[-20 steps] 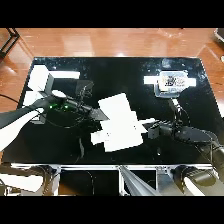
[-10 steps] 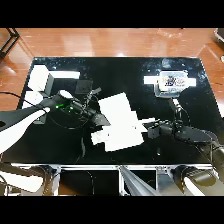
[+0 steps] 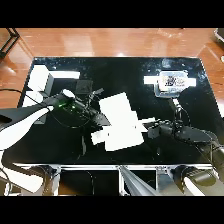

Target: Fold the box and place the chain.

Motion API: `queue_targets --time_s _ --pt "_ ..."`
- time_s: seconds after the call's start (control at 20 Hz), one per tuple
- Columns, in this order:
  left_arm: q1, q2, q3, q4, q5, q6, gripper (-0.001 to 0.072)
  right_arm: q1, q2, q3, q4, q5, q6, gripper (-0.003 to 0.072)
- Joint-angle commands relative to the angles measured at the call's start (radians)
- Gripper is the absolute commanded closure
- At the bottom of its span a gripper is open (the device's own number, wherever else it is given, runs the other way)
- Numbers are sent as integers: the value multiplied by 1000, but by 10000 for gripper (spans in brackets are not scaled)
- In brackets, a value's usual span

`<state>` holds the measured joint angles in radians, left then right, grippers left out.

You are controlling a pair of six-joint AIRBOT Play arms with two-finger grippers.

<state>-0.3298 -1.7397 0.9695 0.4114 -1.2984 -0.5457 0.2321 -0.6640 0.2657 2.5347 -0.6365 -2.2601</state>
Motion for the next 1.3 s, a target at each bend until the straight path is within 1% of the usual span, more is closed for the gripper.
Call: queue_targets --time_s 0.0,0.2,0.25,0.3,0.35,0.4,0.5,0.55,0.6,0.65,0.75,0.8,0.85,0.9,0.95,1.1,1.15,1.25 --pt "0 -47 28 -12 -84 0 353 0 0 0 -13 -4 1 663" --pt "10 -70 51 -11 -145 0 354 0 0 0 -23 -23 1 662" --pt "14 -71 55 -11 -151 0 372 0 0 0 -23 -22 1 662" --pt "19 -71 58 -3 -152 0 434 0 0 0 -23 -22 1 662" --pt "24 -71 58 -3 -154 1 465 0 0 0 -23 -22 1 663" --pt "27 -71 58 -3 -155 1 466 0 0 0 -23 -22 1 663" --pt "34 -71 58 5 -157 1 530 0 0 0 -23 -22 1 662" --pt "37 -71 58 10 -158 1 538 0 0 0 -23 -22 1 663" --pt "37 -71 58 19 -158 1 573 0 0 0 -23 -22 1 662" --pt "37 -71 58 28 -158 1 581 0 0 0 -23 -22 1 662" --pt "37 -71 58 34 -163 21 675 0 0 0 -23 -22 3 662" --pt "37 -71 58 33 -166 39 690 0 0 0 -23 -22 16 658" --pt "36 -71 58 33 -165 42 691 0 0 0 -23 -22 24 472" --pt "35 -70 58 33 -164 44 692 -2 0 2 -26 -22 40 112" --pt "33 -66 58 34 -161 45 692 -12 1 14 -46 -35 63 -16" --pt "24 -27 58 46 -118 60 694 -109 3 134 -197 -190 101 -14" --pt "14 2 58 74 -86 73 694 -152 3 187 -244 -252 106 -14" --pt "-19 84 58 170 18 76 694 -232 4 288 -336 -360 106 -15"
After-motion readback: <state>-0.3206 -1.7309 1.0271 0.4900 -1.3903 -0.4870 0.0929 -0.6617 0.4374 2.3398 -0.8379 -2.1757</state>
